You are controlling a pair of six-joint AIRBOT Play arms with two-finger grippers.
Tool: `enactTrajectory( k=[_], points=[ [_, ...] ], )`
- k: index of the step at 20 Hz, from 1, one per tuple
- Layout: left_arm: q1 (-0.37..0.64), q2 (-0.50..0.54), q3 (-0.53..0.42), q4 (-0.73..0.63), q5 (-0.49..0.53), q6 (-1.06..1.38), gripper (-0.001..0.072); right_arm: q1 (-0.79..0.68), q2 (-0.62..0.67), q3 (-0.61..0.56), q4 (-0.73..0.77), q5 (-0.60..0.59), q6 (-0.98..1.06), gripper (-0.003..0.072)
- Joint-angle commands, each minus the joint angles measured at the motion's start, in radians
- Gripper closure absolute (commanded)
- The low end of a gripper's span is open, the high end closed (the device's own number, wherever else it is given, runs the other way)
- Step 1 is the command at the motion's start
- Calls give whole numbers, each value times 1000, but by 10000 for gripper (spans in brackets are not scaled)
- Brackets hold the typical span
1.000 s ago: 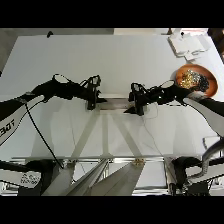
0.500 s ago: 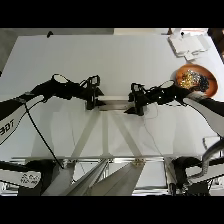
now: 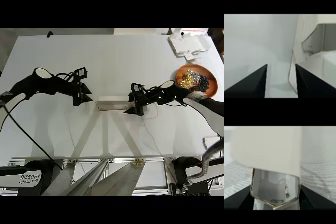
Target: Fold the box and place the chain.
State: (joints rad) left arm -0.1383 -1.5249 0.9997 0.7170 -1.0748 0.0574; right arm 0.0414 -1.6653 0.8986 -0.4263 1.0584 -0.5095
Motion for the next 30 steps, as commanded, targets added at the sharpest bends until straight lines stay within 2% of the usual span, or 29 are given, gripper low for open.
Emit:
enactTrajectory(
  k=[1, 4, 7, 10, 12, 15, 17, 19, 23, 27, 30],
  points=[
    [17, 53, -6, 121, -78, -140, 389, 0, 0, 1, 0, 0, 0, 214],
    [-3, 68, -11, 68, -170, -152, 700, 0, 0, 1, 0, 0, 1, 214],
    [-50, 68, -11, -40, -246, -151, 699, 0, 0, 1, 0, 0, 1, 214],
    [-110, 67, -11, -156, -216, -151, 699, 0, 0, 1, 0, 0, 0, 214],
    [-137, 66, -11, -221, -92, -150, 698, 0, 0, 1, 0, 0, 0, 214],
    [-137, 55, -11, -257, 219, -177, 699, 0, 0, 1, 0, 0, 1, 214],
    [-135, 26, -11, -260, 353, -257, 699, 0, 0, 1, 0, 0, 0, 214],
    [-135, -16, -11, -260, 354, -268, 699, 0, 0, 1, 0, 0, 0, 214],
    [-135, -82, -11, -257, 281, -267, 699, 0, 0, 1, 0, 0, 0, 214],
    [-119, -32, -11, -256, 224, -249, 699, 0, 0, 1, 0, 0, 0, 214],
    [-68, 36, -11, -249, 108, -240, 699, 0, 0, 1, 0, 0, 1, 214]
  ],
)
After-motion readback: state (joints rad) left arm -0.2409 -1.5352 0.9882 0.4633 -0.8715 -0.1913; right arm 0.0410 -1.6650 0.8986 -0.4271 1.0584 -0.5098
